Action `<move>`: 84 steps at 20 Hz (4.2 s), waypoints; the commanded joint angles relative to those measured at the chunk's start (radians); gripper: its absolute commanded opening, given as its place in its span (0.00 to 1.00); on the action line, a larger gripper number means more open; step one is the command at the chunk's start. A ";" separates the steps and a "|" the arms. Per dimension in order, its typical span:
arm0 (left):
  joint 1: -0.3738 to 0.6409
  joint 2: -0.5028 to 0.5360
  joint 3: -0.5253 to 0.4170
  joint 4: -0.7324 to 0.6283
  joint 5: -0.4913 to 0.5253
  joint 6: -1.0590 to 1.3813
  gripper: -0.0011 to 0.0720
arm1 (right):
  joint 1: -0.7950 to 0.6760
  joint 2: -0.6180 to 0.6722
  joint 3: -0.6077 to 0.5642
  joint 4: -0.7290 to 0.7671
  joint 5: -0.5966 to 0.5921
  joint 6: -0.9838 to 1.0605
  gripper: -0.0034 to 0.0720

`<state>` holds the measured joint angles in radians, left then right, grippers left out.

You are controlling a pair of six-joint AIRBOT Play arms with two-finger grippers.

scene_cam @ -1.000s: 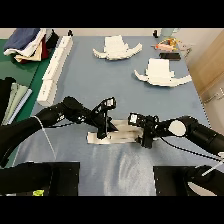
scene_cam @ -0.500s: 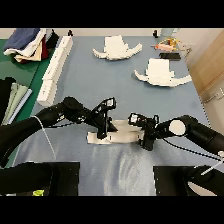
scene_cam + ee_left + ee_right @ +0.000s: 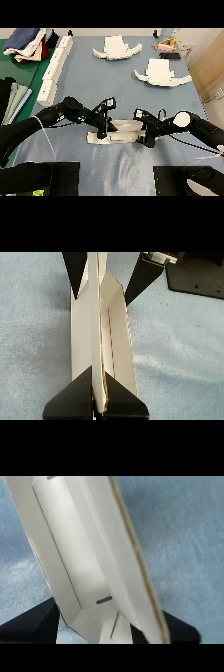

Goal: Fold the box.

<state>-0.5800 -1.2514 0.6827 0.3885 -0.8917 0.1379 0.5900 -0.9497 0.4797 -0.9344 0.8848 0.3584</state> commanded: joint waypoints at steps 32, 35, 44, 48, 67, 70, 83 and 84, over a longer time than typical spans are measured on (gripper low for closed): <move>0.000 0.000 0.000 0.000 0.000 0.000 0.03 | -0.016 0.002 -0.062 0.025 -0.062 -0.212 0.73; 0.000 0.000 0.000 0.000 0.000 0.000 0.03 | -0.016 0.002 -0.062 0.025 -0.074 -0.221 0.73; 0.000 0.000 0.000 0.000 0.000 0.000 0.03 | -0.016 0.002 -0.079 0.035 -0.099 -0.222 0.89; 0.000 0.000 0.000 0.000 0.000 0.000 0.03 | -0.016 0.002 -0.080 0.061 -0.099 -0.261 0.88; 0.000 0.000 0.000 0.000 0.000 0.000 0.03 | -0.014 -0.021 -0.099 0.113 -0.116 -0.328 0.91; 0.000 0.000 0.000 0.000 0.000 0.000 0.03 | -0.014 -0.027 -0.102 0.123 -0.118 -0.349 0.73; 0.000 0.000 0.000 0.000 0.000 0.000 0.03 | -0.015 -0.027 -0.104 0.104 -0.119 -0.348 0.73; 0.000 0.000 0.000 0.000 0.000 0.000 0.03 | -0.015 -0.027 -0.104 0.104 -0.119 -0.348 0.73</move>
<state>-0.5800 -1.2514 0.6827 0.3882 -0.8909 0.1375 0.5747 -0.9771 0.3763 -0.8268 0.7662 0.0097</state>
